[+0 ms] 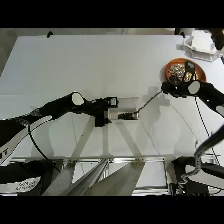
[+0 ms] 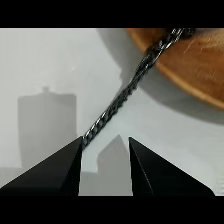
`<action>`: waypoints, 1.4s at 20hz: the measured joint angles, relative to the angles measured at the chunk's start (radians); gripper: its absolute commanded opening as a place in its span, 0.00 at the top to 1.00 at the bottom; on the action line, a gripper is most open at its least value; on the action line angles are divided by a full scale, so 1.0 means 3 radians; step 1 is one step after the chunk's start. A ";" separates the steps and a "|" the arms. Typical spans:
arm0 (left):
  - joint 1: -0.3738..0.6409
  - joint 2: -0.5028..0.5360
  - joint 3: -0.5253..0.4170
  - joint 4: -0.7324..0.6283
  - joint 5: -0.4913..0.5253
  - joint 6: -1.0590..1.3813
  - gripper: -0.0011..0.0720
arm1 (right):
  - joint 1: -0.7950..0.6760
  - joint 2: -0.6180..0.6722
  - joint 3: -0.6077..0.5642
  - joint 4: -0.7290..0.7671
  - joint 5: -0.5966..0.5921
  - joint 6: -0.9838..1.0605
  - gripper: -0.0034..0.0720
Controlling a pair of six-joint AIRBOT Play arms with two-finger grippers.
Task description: Fold the box and place the chain.
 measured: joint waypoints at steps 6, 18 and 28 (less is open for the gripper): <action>0.0000 0.0000 0.0000 0.0000 0.0000 0.0000 0.61 | -0.0009 -0.0235 0.0104 -0.0064 -0.0394 0.0215 0.61; 0.0000 0.0000 0.0000 0.0000 0.0000 0.0000 0.61 | 0.0013 -0.0397 0.0153 -0.0081 -0.0546 0.0280 0.93; 0.0000 0.0000 0.0000 0.0000 0.0000 0.0000 0.61 | 0.0097 0.0843 0.0154 -0.0056 0.0029 -0.0257 0.93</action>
